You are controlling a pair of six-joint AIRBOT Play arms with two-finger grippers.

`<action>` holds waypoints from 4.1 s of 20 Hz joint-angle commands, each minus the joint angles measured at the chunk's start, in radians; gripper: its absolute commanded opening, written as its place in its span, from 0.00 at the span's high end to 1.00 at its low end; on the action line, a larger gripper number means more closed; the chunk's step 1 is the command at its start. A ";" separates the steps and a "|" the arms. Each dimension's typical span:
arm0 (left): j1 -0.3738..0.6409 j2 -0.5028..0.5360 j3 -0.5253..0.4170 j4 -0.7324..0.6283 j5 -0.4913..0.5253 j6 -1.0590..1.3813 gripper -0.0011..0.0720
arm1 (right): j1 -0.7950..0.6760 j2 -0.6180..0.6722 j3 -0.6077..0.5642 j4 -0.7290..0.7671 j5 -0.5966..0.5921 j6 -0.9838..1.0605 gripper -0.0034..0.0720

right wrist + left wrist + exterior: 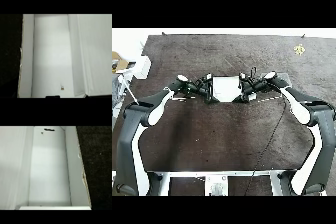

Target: Fold the box and place the chain.

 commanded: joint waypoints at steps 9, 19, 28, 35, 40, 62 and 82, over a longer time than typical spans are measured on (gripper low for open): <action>0.000 -0.001 0.000 0.043 0.001 -0.003 0.35 | 0.000 0.000 0.000 0.000 0.000 0.000 0.44; 0.000 -0.001 0.000 0.043 0.000 -0.003 0.35 | 0.000 0.000 0.000 0.000 0.000 0.000 0.44; 0.000 -0.001 0.000 0.043 0.000 -0.003 0.35 | 0.000 0.000 0.000 0.000 0.000 0.000 0.44; 0.000 0.000 0.000 0.043 0.000 -0.003 0.35 | 0.000 0.000 0.000 0.000 0.000 0.000 0.44; 0.000 0.000 0.000 0.043 0.000 -0.003 0.35 | 0.000 0.000 0.001 0.001 0.009 0.000 0.43; 0.000 0.000 0.000 0.043 0.000 -0.003 0.35 | -0.010 0.311 0.002 -0.174 0.053 0.449 0.73; 0.000 0.000 0.000 0.043 0.000 -0.003 0.35 | -0.006 0.096 0.001 0.034 -0.232 0.366 0.93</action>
